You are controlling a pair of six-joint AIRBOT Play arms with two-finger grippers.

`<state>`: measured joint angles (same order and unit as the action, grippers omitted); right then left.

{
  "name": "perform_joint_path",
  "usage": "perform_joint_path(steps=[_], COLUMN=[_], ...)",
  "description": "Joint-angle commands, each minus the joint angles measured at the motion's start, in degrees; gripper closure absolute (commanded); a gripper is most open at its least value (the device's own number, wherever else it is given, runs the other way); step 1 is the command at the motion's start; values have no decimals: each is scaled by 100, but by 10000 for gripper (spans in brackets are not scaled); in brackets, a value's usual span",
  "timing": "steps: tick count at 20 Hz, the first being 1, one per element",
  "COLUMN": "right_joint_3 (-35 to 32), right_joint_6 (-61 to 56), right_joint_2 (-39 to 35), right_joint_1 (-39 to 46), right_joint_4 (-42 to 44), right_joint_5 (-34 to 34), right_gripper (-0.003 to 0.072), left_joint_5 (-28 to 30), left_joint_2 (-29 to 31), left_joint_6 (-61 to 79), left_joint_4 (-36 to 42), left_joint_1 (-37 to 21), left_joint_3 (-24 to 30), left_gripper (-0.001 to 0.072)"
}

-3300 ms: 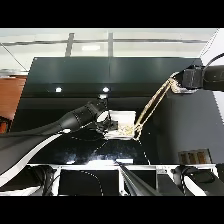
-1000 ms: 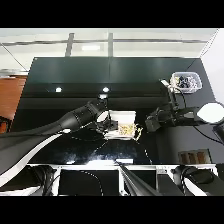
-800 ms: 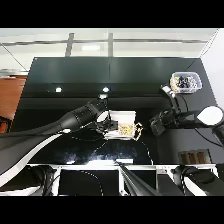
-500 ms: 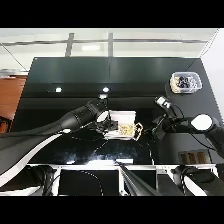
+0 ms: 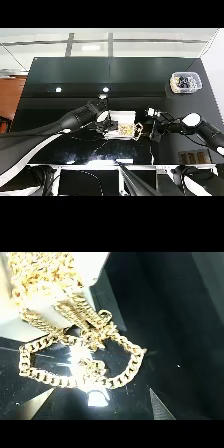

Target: Fold the box and place the chain.

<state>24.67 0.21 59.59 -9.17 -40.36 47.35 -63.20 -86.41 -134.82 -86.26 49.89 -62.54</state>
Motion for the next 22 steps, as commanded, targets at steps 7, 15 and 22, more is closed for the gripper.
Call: perform_joint_path(steps=[7, 15, 22], right_joint_3=[-4, -4, -7], right_joint_6=[-107, -306, -398], right_joint_2=[166, 284, 367], right_joint_1=[-833, -1060, -1095], right_joint_4=[164, 629, 625], right_joint_5=[-1276, -1698, -1665], right_gripper=[-22, -22, -22], left_joint_5=[-4, -2, -2], left_joint_2=[0, 0, 0], left_joint_6=[0, 0, -2], left_joint_4=[-2, -2, 0], left_joint_1=[0, 0, 0], left_joint_3=[-4, -4, -4], left_gripper=[680, 680, 680])
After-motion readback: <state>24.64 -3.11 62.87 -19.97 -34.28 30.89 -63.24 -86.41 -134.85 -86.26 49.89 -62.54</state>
